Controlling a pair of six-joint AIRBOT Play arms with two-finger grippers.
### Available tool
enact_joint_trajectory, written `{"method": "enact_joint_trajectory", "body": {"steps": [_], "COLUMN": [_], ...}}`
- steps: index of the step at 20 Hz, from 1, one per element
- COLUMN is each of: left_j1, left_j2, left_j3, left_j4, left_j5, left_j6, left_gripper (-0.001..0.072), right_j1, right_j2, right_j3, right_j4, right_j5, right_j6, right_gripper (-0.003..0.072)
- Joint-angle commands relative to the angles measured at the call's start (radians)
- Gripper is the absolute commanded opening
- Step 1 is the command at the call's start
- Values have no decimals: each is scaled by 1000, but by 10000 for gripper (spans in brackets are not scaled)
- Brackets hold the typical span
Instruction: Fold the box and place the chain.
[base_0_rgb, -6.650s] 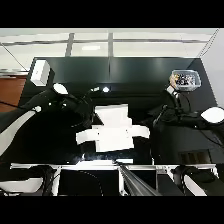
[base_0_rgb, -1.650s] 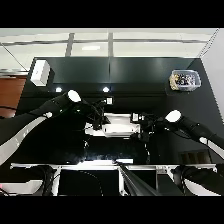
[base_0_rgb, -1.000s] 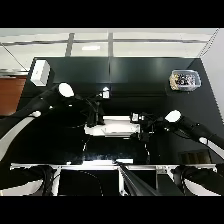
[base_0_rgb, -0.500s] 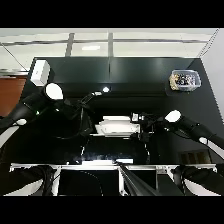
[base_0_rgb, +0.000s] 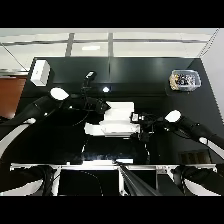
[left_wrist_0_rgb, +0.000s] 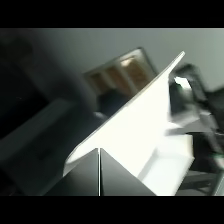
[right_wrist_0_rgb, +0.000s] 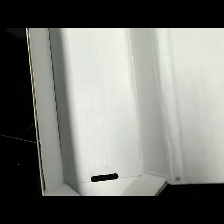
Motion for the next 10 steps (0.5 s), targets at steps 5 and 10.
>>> {"method": "enact_joint_trajectory", "body": {"steps": [5,10], "left_j1": [-66,-69], "left_j2": [-135,-119], "left_j3": [74,98], "left_j4": [303,343], "left_j5": [-91,-111], "left_j6": [-138,-154], "left_gripper": [27,27], "right_j1": [0,0], "right_j2": [0,0], "right_j3": [-1,-1], "right_j4": [0,0], "right_j5": [0,0], "right_j6": [0,0], "right_gripper": [440,440]}}
